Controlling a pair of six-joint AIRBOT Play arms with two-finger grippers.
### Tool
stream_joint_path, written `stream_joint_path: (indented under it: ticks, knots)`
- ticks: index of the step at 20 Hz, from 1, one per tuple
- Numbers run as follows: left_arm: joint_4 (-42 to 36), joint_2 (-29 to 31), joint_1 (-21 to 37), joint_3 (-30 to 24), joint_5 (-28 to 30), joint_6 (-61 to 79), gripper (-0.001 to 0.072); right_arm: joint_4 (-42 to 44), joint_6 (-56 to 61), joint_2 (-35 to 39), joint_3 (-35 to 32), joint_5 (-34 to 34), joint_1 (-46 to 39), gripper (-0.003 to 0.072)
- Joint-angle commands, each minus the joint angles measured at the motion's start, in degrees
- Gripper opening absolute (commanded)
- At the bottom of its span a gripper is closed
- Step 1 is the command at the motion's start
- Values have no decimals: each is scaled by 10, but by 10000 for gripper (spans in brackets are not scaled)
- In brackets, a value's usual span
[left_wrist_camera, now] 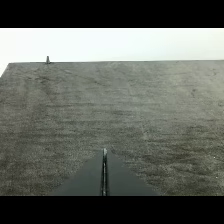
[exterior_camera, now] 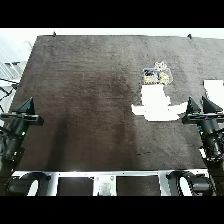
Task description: Fold the box and place the chain.
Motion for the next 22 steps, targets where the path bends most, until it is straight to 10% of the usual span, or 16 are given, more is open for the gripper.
stream_joint_path:
  ticks: [1, 7, 12, 15, 22]
  knots:
    - [0, 0, 0, 0, 0, 0, 21, 0, 0, 0, 0, 0, 0, 493]
    - [0, 0, 0, 0, 0, 0, 20, 0, 7, -27, 40, -19, 0, 495]
    - [0, 0, 0, 0, 0, 0, 21, 6, 48, -283, 189, -8, -52, 535]
    - [0, 0, 0, 0, 0, 0, 21, -47, 163, -457, 302, 194, -162, 534]
    - [0, 0, 0, 0, 0, 0, 21, -487, 513, -716, 606, 643, -367, 568]
